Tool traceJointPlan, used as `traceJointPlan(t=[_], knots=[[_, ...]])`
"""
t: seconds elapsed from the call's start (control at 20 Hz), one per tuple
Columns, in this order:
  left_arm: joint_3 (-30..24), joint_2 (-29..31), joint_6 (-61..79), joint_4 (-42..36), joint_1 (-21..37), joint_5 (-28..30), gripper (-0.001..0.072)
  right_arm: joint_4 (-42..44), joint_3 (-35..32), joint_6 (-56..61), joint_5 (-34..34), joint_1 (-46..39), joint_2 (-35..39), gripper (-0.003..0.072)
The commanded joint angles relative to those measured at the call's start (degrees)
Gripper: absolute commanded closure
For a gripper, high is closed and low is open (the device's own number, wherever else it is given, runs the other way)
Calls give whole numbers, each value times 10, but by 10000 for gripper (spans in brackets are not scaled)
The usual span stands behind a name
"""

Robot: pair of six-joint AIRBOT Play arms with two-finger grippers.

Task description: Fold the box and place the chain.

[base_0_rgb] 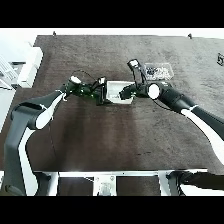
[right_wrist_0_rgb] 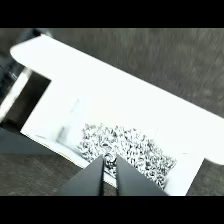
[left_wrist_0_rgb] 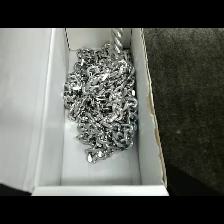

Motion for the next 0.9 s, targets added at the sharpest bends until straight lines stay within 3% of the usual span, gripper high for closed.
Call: traceJointPlan(t=[0.0, 0.1, 0.25, 0.3, 0.35, 0.4, 0.55, 0.85], knots=[[0, 0, 0, 0, 0, 0, 231, 0, 3, -5, -13, -1, -16, 299], [0, 0, 0, 0, 0, 0, 231, -1, 18, -23, -12, -1, -9, 349], [0, 0, 0, 0, 0, 0, 231, -1, 43, -34, -12, -6, 21, 348], [0, 0, 0, 0, 0, 0, 231, -1, 50, -44, -12, -8, 30, 335], [0, 0, 0, 0, 0, 0, 230, -1, 56, -52, -12, -11, 32, 258], [0, 0, 0, 0, 0, 0, 231, -1, 57, -52, -11, -14, 32, 238], [0, 0, 0, 0, 0, 0, 231, -1, 57, -79, 52, -15, 25, 160], [0, 0, 0, 0, 0, 0, 231, -25, 56, -81, 76, -24, -1, 137]])
